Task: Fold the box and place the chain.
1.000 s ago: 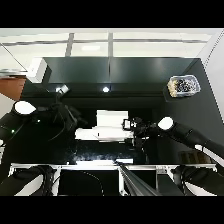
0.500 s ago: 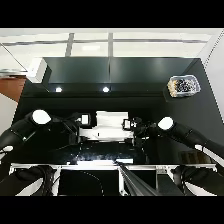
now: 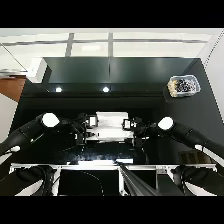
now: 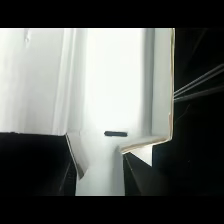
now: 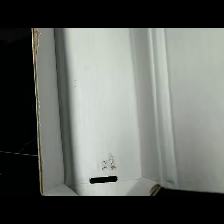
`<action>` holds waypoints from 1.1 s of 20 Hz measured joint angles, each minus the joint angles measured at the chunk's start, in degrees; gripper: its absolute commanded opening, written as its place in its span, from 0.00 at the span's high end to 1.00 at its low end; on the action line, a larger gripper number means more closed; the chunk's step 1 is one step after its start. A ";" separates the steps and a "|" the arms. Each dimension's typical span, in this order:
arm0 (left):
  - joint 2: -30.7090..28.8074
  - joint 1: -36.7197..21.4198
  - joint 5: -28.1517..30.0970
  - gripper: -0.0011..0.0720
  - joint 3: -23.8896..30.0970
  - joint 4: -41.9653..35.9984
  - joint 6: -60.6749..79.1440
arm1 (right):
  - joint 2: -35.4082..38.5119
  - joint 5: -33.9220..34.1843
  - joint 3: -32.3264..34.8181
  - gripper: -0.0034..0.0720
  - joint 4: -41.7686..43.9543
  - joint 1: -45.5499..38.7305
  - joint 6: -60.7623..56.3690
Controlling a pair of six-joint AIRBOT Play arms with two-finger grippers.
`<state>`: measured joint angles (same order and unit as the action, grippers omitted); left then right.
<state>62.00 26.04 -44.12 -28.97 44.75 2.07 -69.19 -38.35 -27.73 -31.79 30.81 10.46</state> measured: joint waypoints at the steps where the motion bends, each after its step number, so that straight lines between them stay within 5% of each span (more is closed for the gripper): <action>1: 0.02 0.07 -0.07 0.63 0.00 -0.66 -0.13 | 0.02 0.00 0.00 0.38 0.02 0.00 0.02; 10: 0.11 0.22 -2.56 0.64 0.00 -3.23 -0.76 | 0.00 -0.02 0.00 0.38 0.00 0.00 0.02; 13: 0.79 0.22 -2.91 0.84 0.02 -4.92 -0.85 | 0.00 -0.02 0.00 0.38 0.00 0.00 0.00; 22: 4.81 0.81 -1.20 0.84 0.02 -12.55 1.22 | 0.00 0.00 0.00 0.38 0.02 0.00 -0.02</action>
<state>66.81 26.85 -45.32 -28.95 32.21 3.29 -69.19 -38.35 -27.73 -31.77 30.81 10.44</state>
